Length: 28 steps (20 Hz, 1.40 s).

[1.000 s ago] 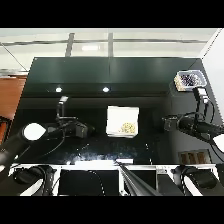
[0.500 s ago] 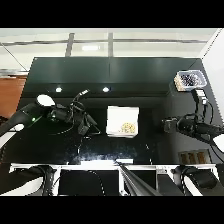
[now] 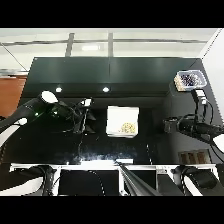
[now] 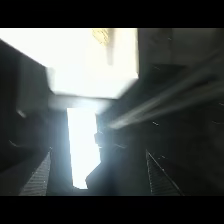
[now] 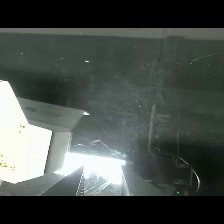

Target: Fold the box and place the chain.

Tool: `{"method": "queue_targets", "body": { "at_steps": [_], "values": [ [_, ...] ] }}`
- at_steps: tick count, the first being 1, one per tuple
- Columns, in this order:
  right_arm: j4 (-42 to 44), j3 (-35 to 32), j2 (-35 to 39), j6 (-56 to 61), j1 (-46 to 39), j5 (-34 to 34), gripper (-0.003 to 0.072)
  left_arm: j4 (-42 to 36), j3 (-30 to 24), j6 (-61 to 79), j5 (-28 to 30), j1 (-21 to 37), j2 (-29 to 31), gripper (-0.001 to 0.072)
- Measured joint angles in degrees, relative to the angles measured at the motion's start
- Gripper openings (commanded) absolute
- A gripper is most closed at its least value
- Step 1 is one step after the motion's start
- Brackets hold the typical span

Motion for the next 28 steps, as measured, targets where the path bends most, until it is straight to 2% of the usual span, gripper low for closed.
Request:
{"method": "queue_targets", "body": {
  "at_steps": [6, 11, 21, 25, 28],
  "values": [
    [-0.50, 0.00, 0.00, 0.00, 0.00, 0.00, 0.0260, -3.78, 0.09, 9.77, 3.50, -2.99, -3.76, 0.0715],
    [-0.72, 0.00, 0.00, -0.02, 0.00, -0.02, 0.0260, -6.38, 0.33, 9.35, 7.04, -5.75, -5.22, 0.0715],
    [-1.01, 0.00, 0.00, -0.02, 0.00, -0.09, 0.0261, -7.13, 0.39, 8.20, 9.55, -9.68, -5.53, 0.0715],
    [-1.03, 0.00, 0.00, -0.02, 0.00, -0.22, 0.0260, -10.47, 0.46, 7.74, 10.14, -10.34, -5.55, 0.0713],
    [-1.05, 0.00, 0.00, -0.02, 0.00, -0.26, 0.0260, -11.06, 0.46, 7.58, 10.40, -11.19, -5.55, 0.0654]
  ]
}}
